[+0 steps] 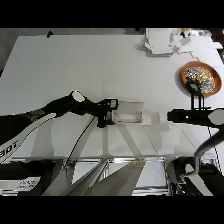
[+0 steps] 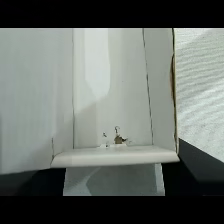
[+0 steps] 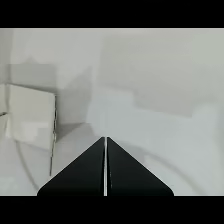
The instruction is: Fold the box and place the chain.
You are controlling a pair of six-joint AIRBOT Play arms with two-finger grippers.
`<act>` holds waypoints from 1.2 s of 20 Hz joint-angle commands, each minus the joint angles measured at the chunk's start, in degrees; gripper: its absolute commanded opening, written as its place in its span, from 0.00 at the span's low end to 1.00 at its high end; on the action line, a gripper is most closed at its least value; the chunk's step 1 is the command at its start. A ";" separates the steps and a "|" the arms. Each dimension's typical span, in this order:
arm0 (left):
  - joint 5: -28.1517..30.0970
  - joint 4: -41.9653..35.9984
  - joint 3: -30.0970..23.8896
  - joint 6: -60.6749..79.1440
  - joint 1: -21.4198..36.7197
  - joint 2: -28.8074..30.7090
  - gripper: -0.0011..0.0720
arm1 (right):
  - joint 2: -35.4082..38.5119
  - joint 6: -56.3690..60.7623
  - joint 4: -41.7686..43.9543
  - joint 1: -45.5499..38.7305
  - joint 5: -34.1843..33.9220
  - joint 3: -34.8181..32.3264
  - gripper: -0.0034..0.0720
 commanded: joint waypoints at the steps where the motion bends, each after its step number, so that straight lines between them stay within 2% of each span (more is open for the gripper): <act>1: 0.00 0.02 -0.02 0.02 0.00 0.00 0.36 | -9.03 -3.02 11.23 -0.46 0.04 -0.02 0.07; 3: 0.00 0.00 -0.02 0.02 0.00 0.00 0.36 | -12.41 -4.61 16.31 -0.26 1.14 -0.02 0.07; 8: 0.02 0.00 -0.02 0.02 0.00 0.00 0.36 | -15.30 -4.48 21.75 0.20 -1.68 -0.04 0.07; 19: 0.00 0.00 -0.02 0.02 0.00 0.00 0.36 | -18.56 -9.75 19.58 0.20 -1.77 -1.42 0.07; 22: 0.00 0.00 -0.02 0.02 0.00 0.00 0.36 | -18.56 -13.46 22.86 0.20 -2.01 -1.42 0.07; 24: 0.00 0.00 -0.02 0.02 0.00 0.00 0.36 | -18.36 -16.85 28.17 0.20 -0.72 -1.42 0.07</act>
